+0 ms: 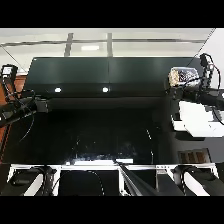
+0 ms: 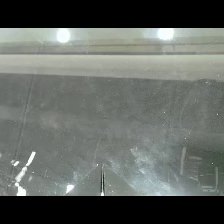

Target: Fold the box and place the chain.

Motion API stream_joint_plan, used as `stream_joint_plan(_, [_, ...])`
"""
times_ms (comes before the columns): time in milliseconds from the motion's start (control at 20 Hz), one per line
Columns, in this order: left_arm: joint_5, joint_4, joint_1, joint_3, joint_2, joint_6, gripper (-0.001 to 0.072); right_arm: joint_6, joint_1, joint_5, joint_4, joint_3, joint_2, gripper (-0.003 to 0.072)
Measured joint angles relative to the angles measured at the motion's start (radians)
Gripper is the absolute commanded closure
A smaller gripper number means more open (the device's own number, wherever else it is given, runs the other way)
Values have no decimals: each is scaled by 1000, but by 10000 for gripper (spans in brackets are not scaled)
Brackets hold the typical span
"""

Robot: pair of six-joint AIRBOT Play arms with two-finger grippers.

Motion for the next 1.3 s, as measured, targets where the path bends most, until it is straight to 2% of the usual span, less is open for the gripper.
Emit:
stream_joint_plan(200, [27, -44, 0, -4, -3, 0, 680, 0, 0, -2, 41, 0, 0, 671])
stream_joint_plan(250, [41, -59, 0, -8, -8, 0, 601, 0, 0, -10, 53, 0, 0, 613])
stream_joint_plan(300, [54, -72, -2, -10, -15, 0, 239, 1, 0, -23, 62, 0, -1, 157])
stream_joint_plan(350, [57, -84, -6, -13, -29, 0, 4, 2, 0, -33, 65, 0, -3, -31])
stream_joint_plan(550, [73, -108, -28, -17, -101, 0, 2, 4, -3, -53, 57, 0, -17, -30])
stream_joint_plan(600, [75, -110, -32, -18, -119, 0, 1, 14, -11, -53, 27, 0, -19, -30])
stream_joint_plan(700, [74, -113, -36, -18, -150, 0, 2, 126, -76, -62, -129, 3, -30, -30])
stream_joint_plan(850, [65, -113, -38, -18, -175, 0, 2, 330, -303, -65, -411, 42, -86, -29])
stream_joint_plan(950, [58, -111, -39, -18, -182, 0, 2, 391, -486, -47, -497, 100, -156, -30])
stream_joint_plan(1100, [57, -111, -39, -18, -187, 0, 3, 360, -718, 53, -484, 235, -314, -29])
stream_joint_plan(1300, [49, -114, -39, -18, -189, 0, 3, 185, -843, 282, -443, 453, -553, -29])
